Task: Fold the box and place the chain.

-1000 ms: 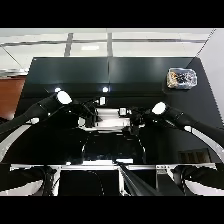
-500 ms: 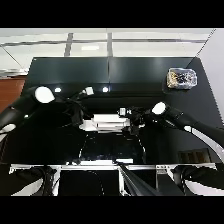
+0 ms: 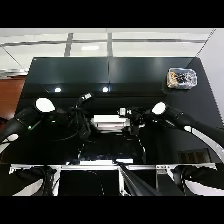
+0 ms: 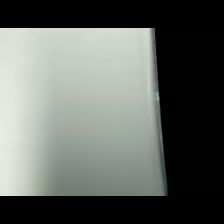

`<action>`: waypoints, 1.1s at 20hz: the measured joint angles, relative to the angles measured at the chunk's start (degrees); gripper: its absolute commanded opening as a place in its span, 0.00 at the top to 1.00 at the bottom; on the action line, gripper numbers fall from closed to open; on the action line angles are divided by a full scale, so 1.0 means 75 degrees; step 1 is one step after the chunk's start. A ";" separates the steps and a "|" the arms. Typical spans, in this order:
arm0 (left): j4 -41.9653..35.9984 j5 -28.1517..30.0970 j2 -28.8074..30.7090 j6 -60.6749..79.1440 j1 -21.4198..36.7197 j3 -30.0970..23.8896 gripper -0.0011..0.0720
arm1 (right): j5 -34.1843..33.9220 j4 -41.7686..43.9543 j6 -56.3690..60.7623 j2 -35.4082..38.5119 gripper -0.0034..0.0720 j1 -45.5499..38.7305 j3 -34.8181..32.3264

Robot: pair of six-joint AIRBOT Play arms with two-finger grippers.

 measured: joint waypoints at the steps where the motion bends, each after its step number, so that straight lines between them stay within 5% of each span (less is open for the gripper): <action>1: -0.0274 0.0507 -0.0026 0.0079 -0.0064 -0.0047 0.95 | 0.0000 0.0000 0.0000 0.0000 0.32 0.0000 0.0000; 5: -0.0848 0.2358 -0.0079 0.0297 -0.0169 0.0003 0.95 | 0.0000 0.0000 0.0000 0.0000 0.32 0.0000 0.0000; 9: -0.0603 0.3153 -0.0423 0.0367 -0.0201 0.0323 0.95 | 0.0000 0.0003 0.0000 -0.0003 0.32 0.0000 0.0000; 11: -0.0428 0.3302 -0.0749 0.0373 -0.0201 0.0525 0.95 | 0.0000 0.0003 0.0000 -0.0003 0.33 0.0000 0.0000; 13: -0.0318 0.3305 -0.1099 0.0382 -0.0201 0.0717 0.95 | 0.0000 0.0003 0.0000 -0.0003 0.73 0.0000 0.0000; 22: -0.0102 0.2547 -0.1967 0.0216 -0.0201 0.1035 0.95 | 0.0006 0.0000 -0.0003 -0.0003 0.71 0.0000 -0.0003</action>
